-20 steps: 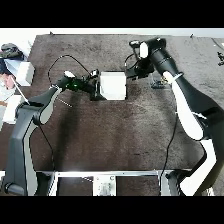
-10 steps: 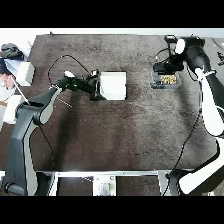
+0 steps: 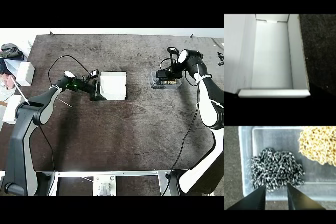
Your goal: Fold the box and place the chain.
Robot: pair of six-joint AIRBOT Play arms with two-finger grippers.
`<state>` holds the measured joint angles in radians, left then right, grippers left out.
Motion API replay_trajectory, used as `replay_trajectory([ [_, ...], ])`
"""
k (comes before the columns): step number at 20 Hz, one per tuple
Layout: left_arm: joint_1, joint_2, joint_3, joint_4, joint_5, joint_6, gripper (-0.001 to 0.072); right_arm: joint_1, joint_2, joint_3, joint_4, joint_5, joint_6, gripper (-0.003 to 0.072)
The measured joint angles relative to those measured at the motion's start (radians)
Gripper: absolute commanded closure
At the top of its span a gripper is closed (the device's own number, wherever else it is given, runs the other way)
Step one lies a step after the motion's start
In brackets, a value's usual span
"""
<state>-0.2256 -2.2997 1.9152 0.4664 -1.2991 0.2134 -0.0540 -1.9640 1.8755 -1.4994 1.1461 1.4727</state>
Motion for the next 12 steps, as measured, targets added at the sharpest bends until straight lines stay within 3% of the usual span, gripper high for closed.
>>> replay_trajectory([
  [1, 0.0, 0.0, 0.0, 0.0, 0.0, 0.0, 0.0194, 0.0, -0.009, 0.0, 0.008, -0.002, -0.009, 0.0413],
  [2, 0.0, 0.0, 0.0, 0.0, 0.0, 0.0, 0.0194, 0.0, -0.017, 0.0, 0.018, -0.003, -0.02, 0.0487],
  [9, 0.0, 0.0, 0.0, 0.0, 0.0, 0.0, 0.0195, -0.002, -0.042, 0.0, 0.053, -0.004, -0.06, 0.0495],
  [10, 0.0, 0.0, 0.0, 0.0, 0.0, 0.0, 0.0194, -0.002, -0.045, 0.0, 0.055, -0.005, -0.061, 0.056],
  [11, 0.0, 0.0, 0.0, 0.0, 0.0, 0.0, 0.0194, -0.002, -0.048, 0.0, 0.056, -0.005, -0.065, 0.0671],
  [12, 0.0, 0.0, 0.0, 0.0, 0.0, 0.0, 0.0195, -0.002, -0.05, 0.0, 0.056, -0.006, -0.064, 0.067],
])
